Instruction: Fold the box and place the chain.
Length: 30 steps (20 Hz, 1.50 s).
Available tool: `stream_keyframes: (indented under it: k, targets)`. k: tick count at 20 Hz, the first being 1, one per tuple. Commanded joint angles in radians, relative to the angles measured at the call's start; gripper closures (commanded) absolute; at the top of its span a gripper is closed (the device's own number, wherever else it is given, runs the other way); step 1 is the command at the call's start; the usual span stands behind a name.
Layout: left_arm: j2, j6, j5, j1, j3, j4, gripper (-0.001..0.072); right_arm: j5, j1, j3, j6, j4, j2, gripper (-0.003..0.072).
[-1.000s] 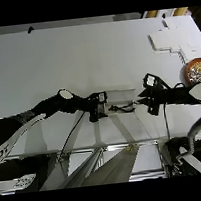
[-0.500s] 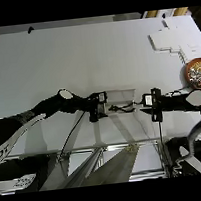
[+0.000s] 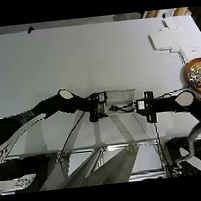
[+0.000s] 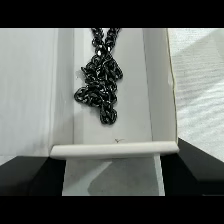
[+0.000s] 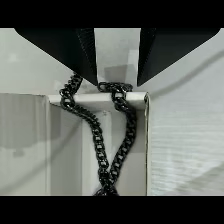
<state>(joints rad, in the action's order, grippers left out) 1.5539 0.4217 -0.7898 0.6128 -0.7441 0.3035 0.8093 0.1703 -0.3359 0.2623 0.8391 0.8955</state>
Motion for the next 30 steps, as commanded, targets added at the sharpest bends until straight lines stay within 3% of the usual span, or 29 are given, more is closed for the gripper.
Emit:
stream_keyframes:
  k: [1,2,5,10,13,17,19,23,26,30]
  targets:
    - [0.000,0.000,0.000,0.000,0.000,0.000,0.0628,-0.027,0.005,0.001,0.005,-0.016,0.010,0.0409]
    - [0.000,0.000,0.000,0.000,0.000,0.000,0.0628,-0.013,0.005,0.001,0.005,-0.021,0.010,0.0410]
    - [0.000,0.000,0.000,0.000,0.000,0.000,0.0628,0.029,0.005,0.001,0.005,-0.024,0.010,0.0509]
    - [0.000,0.000,0.000,0.000,0.000,0.000,0.0628,0.067,0.005,0.001,0.003,-0.029,0.009,0.0535]
    - [0.000,0.000,0.000,0.000,0.000,0.000,0.0628,0.073,0.005,0.001,-0.042,-0.013,0.002,0.0665]
    - [0.000,0.000,0.000,0.000,0.000,0.000,0.0628,0.068,0.005,0.000,-0.291,0.168,-0.064,0.0665]
    - [0.000,0.000,0.000,0.000,0.000,0.000,0.0628,0.065,0.005,0.000,-0.376,0.173,-0.128,0.0665]
    - [0.000,0.000,0.000,0.000,0.000,0.000,0.0628,0.120,0.005,0.000,-0.425,-0.045,-0.229,0.0665]
    - [0.000,0.000,0.000,0.000,0.000,0.000,0.0628,0.177,0.005,0.000,-0.425,-0.329,-0.233,0.0665]
    - [0.000,0.000,0.000,0.000,0.000,0.000,0.0628,0.151,0.005,0.000,-0.421,-0.611,-0.221,0.0665]
